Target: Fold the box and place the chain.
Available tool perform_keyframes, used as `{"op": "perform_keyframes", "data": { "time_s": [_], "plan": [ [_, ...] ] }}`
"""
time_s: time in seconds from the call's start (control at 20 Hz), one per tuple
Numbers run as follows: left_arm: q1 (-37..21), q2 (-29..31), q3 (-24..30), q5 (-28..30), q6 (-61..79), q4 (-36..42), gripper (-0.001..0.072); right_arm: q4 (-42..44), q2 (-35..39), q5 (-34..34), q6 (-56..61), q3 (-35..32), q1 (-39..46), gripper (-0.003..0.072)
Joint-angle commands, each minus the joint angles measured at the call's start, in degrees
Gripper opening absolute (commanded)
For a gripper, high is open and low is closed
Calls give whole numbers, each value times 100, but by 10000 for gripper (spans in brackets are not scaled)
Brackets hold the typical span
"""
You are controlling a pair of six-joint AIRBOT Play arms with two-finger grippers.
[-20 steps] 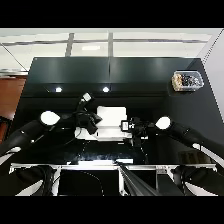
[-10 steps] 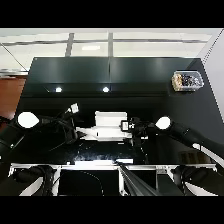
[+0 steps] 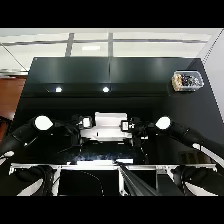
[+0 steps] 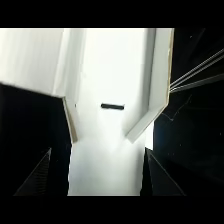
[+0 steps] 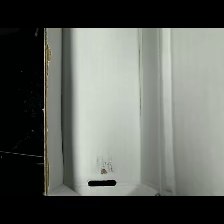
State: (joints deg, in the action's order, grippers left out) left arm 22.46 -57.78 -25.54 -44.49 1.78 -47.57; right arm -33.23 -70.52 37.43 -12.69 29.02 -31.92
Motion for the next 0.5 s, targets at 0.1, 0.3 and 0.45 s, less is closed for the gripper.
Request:
{"op": "perform_keyframes", "data": {
  "time_s": [0.1,0.3,0.45],
  "plan": [
    [369,-238,7,391,153,455,674,2,0,0,2,0,0,477],
    [435,-245,4,400,146,501,330,2,0,0,2,0,0,477],
    [437,-245,4,376,96,507,329,2,0,0,2,0,0,477]
  ]
}}
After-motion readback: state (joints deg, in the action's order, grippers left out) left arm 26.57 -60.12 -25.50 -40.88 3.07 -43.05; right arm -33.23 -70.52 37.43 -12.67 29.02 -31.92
